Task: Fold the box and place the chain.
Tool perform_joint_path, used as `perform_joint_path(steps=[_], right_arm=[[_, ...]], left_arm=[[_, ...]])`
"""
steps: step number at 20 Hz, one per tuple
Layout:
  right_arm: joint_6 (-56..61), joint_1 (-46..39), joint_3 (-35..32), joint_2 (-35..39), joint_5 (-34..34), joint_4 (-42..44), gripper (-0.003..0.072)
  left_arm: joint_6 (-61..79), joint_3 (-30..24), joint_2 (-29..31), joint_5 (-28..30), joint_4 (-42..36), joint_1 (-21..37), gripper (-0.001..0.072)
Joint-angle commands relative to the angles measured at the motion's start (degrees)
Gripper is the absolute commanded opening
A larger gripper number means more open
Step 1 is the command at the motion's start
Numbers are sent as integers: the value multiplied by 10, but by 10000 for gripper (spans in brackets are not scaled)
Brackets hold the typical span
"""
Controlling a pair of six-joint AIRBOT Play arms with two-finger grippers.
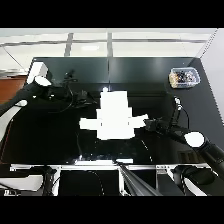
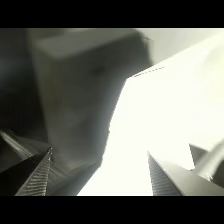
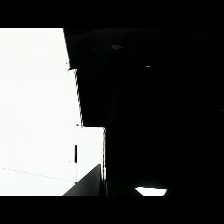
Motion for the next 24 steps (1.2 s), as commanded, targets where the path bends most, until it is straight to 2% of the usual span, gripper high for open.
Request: perform_joint_path(steps=[1, 8, 9, 11, 14, 15, 16, 17, 18, 21, 22, 23, 24], right_arm=[[0, 0, 0, 0, 3, 0, 14], [0, 0, 0, 0, 15, 0, 13], [0, 0, 0, 0, 17, 0, 13], [0, 0, 0, 0, 20, 0, 13], [0, 0, 0, 0, 20, 0, 13], [0, 0, 0, 0, 20, 0, 13], [0, 0, 0, 0, 20, 0, 14], [0, 0, 0, 0, 20, 0, 13], [0, 0, 0, 0, 20, 0, 13], [0, 0, 0, 0, 20, 0, 14], [0, 0, 0, 0, 20, 0, 13], [0, 0, 0, 0, 20, 0, 13], [0, 0, 0, 0, 19, -1, 15]], left_arm=[[72, 37, -74, -62, -60, -23, 707], [107, 161, -185, -195, -45, -71, 693], [106, 183, -201, -223, -30, -73, 659], [107, 216, -220, -267, -12, -74, 540], [135, 240, -237, -325, -10, -81, 477], [140, 245, -243, -336, -10, -82, 412], [143, 245, -246, -338, -10, -85, 343], [154, 245, -248, -341, -9, -87, 335], [156, 245, -249, -341, -5, -89, 268], [170, 245, -249, -342, 6, -91, 137], [171, 245, -249, -344, 6, -91, 130], [179, 245, -249, -344, 6, -91, 38], [182, 245, -249, -345, 5, -91, 24]])
